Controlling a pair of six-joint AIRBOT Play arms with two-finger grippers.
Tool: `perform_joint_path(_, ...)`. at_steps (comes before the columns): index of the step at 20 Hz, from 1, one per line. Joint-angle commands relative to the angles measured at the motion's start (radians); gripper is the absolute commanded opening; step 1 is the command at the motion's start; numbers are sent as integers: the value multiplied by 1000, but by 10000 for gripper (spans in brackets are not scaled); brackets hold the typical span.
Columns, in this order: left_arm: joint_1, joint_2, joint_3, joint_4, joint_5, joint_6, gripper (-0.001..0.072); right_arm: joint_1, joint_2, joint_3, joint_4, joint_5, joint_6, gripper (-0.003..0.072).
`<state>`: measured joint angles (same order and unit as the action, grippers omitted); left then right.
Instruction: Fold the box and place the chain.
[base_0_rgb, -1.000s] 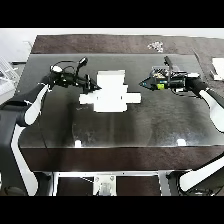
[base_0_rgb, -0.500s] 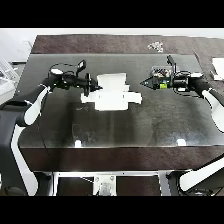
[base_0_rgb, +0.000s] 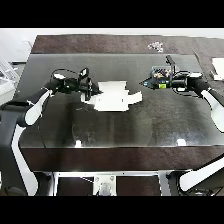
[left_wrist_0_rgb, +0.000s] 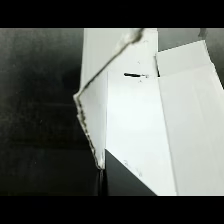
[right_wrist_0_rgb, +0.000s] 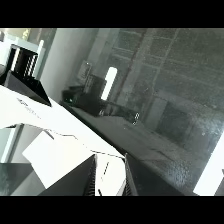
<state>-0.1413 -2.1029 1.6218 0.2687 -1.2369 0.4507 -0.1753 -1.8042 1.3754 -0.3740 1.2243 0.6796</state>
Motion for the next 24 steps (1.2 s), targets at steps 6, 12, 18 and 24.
perform_joint_path(6,-1,0,-47,8,73,60,14,6,0,0,0,0,-22,222)
perform_joint_path(12,-1,0,-47,8,73,55,20,5,0,0,1,0,-72,15)
perform_joint_path(18,-1,0,-47,-13,55,55,20,12,34,-23,110,93,-162,15)
perform_joint_path(24,-1,0,-47,-14,43,55,21,74,284,-257,114,-129,-440,13)
